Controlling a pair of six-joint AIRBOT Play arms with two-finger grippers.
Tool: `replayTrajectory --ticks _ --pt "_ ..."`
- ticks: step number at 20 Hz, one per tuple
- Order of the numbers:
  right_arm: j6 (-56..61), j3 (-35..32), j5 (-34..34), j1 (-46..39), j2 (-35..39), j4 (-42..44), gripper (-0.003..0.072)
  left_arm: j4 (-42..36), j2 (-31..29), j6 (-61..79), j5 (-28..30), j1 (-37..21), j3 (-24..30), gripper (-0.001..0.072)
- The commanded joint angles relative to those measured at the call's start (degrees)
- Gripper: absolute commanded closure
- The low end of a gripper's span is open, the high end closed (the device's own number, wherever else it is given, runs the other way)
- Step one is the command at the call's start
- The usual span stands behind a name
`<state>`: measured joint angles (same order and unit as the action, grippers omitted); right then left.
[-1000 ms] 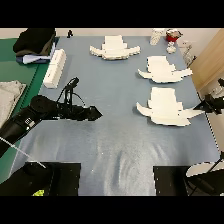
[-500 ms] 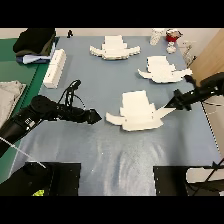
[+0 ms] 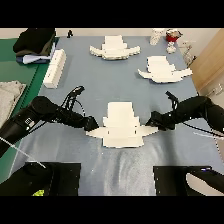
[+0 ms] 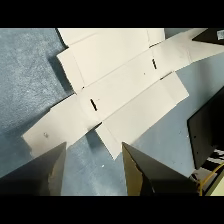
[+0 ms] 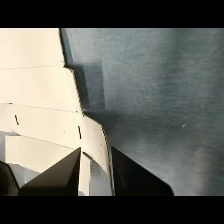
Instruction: Fold the box.
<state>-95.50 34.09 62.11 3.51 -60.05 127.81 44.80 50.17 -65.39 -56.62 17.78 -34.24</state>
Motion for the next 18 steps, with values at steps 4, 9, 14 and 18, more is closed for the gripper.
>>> replayTrajectory --ticks 4,9,14,18 --pt "1.29 -2.6 1.29 2.23 -0.59 -0.74 0.0392 -0.24 -0.09 -0.04 -0.52 0.02 0.0 0.0186" --pt "-8.72 -2.6 1.75 2.64 -2.75 4.61 0.0647 -0.22 -0.07 -0.74 0.2 -0.07 -0.07 0.0186" --pt "-14.1 -4.9 1.36 2.69 2.47 6.62 0.0683 0.0 3.17 -2.99 -0.98 -7.76 -2.8 0.0187" --pt "-14.64 -14.27 -0.9 2.86 17.11 6.82 0.0682 -3.41 10.05 1.03 -4.94 -13.88 -5.33 0.0188"
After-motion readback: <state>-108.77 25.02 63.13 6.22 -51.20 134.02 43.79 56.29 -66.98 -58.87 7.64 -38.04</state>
